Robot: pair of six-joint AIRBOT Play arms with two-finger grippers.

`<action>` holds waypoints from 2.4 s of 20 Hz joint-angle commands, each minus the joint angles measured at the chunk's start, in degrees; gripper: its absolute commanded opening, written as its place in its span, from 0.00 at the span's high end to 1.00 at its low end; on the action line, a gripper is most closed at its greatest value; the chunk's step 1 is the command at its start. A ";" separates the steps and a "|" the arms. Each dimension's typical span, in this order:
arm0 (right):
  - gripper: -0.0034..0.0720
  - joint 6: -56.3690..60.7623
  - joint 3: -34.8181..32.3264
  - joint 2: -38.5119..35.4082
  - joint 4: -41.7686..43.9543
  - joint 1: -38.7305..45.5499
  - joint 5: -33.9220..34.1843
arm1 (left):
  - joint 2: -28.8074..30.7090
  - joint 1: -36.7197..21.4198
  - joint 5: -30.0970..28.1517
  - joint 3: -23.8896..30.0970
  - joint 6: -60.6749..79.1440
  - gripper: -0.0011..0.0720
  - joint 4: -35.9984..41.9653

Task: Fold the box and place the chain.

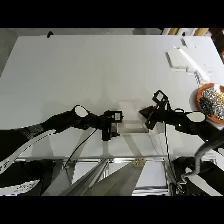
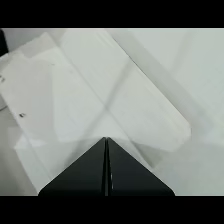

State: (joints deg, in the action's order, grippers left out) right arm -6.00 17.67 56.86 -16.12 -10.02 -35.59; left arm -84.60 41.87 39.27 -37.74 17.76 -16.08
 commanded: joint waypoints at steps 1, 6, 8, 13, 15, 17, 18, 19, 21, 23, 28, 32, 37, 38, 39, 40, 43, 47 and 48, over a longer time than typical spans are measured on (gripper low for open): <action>0.94 2.01 0.98 1.70 1.01 0.02 0.02 | 0.02 -0.07 0.00 0.00 0.02 0.76 0.00; 0.94 13.92 6.49 -10.21 -19.43 0.02 -8.55 | 0.02 -0.07 0.00 0.00 0.02 0.76 0.00; 0.94 14.10 7.08 -16.55 -33.66 0.02 -14.49 | 0.02 -0.07 0.00 0.00 0.02 0.76 0.00; 0.69 14.03 6.93 -21.66 -53.02 0.02 -32.02 | 0.02 -0.07 0.00 0.00 0.02 0.76 0.00; 0.73 10.27 5.99 -21.05 -50.97 0.02 -30.49 | 0.02 -0.07 0.00 0.00 0.02 0.76 0.00; 0.73 3.85 4.76 -19.32 -49.55 0.02 -27.43 | 0.04 -0.07 0.00 0.00 0.02 0.76 0.00; 0.73 0.55 4.48 -17.70 -49.53 0.02 -26.27 | 0.02 -0.07 0.00 0.00 0.02 0.76 0.00; 0.73 -1.07 4.46 -15.89 -49.24 0.09 -25.33 | 0.04 -0.07 0.00 0.00 0.02 0.76 -0.02; 0.73 -1.97 4.46 -11.67 -48.35 0.22 -22.77 | 0.04 -0.07 0.04 0.00 0.02 0.76 0.00; 0.73 -2.95 4.46 -8.20 -45.11 0.22 -19.71 | 0.02 -0.07 0.02 0.00 0.02 0.76 0.00; 0.73 -9.38 4.46 -2.75 -35.85 0.22 -16.04 | 0.02 -0.07 0.15 0.00 0.02 0.76 0.00; 0.75 -9.55 4.46 -1.07 -30.67 0.22 -16.00 | 0.04 -0.07 0.17 0.00 0.02 0.76 0.00; 0.75 -9.55 4.44 1.57 -26.62 0.20 -17.29 | 0.04 -0.07 0.20 0.00 0.02 0.76 0.00; 0.74 -9.57 4.44 1.97 -25.51 0.20 -17.29 | 0.02 -0.07 0.20 0.00 0.02 0.76 0.00; 0.66 -9.60 4.44 2.38 -24.52 0.20 -17.27 | 0.04 -0.07 0.20 0.00 0.02 0.76 0.00; 0.55 -9.60 4.39 2.80 -23.71 0.20 -17.18 | 0.04 -0.07 0.20 0.00 0.02 0.76 0.00; 0.31 -9.01 4.04 2.64 -24.48 0.83 -17.59 | 0.04 -0.07 0.20 0.00 0.00 0.76 0.00; 0.50 2.10 4.04 -6.32 -32.48 5.40 -22.14 | 0.04 -0.07 0.20 0.00 0.02 0.76 -0.02; 0.57 5.09 4.04 -9.60 -33.68 6.80 -22.62 | 0.04 -0.07 0.20 0.00 0.02 0.76 0.00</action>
State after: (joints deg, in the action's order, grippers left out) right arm -9.08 21.76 53.23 -45.12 -6.07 -55.81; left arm -84.58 41.82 39.46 -37.74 17.74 -16.08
